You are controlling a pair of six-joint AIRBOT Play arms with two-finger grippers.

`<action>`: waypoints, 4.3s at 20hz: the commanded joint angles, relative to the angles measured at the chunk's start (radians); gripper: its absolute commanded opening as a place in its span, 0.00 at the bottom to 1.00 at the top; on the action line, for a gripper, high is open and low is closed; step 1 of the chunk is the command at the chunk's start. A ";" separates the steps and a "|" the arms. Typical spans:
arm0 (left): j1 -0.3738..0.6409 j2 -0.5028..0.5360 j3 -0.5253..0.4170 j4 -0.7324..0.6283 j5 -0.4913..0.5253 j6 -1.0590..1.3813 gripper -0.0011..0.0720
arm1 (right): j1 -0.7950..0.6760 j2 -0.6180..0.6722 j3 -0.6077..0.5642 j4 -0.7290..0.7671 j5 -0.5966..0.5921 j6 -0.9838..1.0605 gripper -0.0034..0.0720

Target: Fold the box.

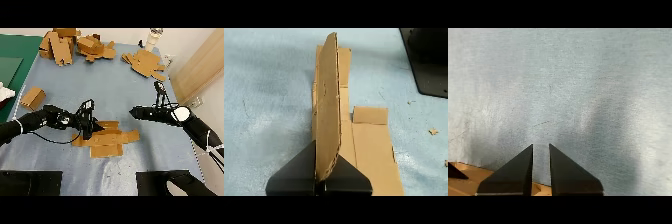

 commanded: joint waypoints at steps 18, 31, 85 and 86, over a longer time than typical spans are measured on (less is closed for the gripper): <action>-0.031 0.002 0.019 0.106 0.110 -0.076 0.04 | 0.001 0.000 0.000 0.000 0.022 -0.001 0.25; -0.013 0.002 0.019 0.107 0.097 -0.086 0.04 | 0.283 0.143 0.000 -0.418 0.269 0.060 0.18; -0.014 0.002 0.019 0.103 0.052 -0.085 0.04 | 1.077 -0.109 -0.127 -1.098 0.130 0.202 0.45; -0.014 0.002 0.019 0.103 0.052 -0.085 0.04 | 1.077 -0.108 -0.115 -1.101 0.130 0.202 0.45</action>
